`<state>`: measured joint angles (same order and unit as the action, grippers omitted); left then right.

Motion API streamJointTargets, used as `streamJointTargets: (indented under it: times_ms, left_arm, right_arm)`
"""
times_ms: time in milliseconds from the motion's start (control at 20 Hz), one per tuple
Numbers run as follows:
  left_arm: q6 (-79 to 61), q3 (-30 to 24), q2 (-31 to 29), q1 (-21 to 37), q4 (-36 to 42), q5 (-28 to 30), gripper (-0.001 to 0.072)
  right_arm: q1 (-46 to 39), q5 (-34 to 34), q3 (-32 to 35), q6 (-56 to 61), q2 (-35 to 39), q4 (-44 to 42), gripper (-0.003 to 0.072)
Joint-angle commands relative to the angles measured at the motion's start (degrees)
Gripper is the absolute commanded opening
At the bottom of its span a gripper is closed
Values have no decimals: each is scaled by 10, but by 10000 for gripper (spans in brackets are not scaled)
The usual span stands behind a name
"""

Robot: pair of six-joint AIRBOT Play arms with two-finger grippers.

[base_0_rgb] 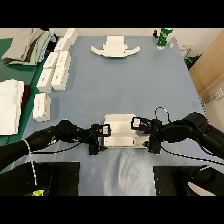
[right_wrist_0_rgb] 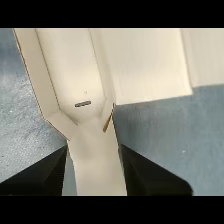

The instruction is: Fold the box.

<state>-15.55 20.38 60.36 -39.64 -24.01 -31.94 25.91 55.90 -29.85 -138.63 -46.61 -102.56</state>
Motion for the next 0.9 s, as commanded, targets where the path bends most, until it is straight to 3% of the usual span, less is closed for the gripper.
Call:
streamJointTargets:
  times_ms: [0,350,400,450,550,700,750,850]
  left_arm:
    - [0,0,0,0,0,0,466]
    - [0,0,0,0,0,0,466]
    - [0,0,0,0,0,0,466]
    - [0,0,0,0,0,0,466]
    - [0,0,0,0,0,0,466]
    - [0,0,0,0,0,0,466]
    - [0,0,0,0,0,0,466]
    - [0,0,0,0,0,0,466]
  right_arm:
    - [20,-52,2,-57,-36,5,530]
    - [24,-70,2,-105,-58,-73,507]
    - [24,-70,2,-107,-58,-77,414]
    - [24,-71,2,-111,-58,-82,367]
    - [24,-72,2,-111,-58,-91,363]
    - [24,-73,2,-110,-58,-94,216]
    - [24,-74,2,-111,-58,-94,212]
    - [24,-74,2,-111,-58,-99,91]
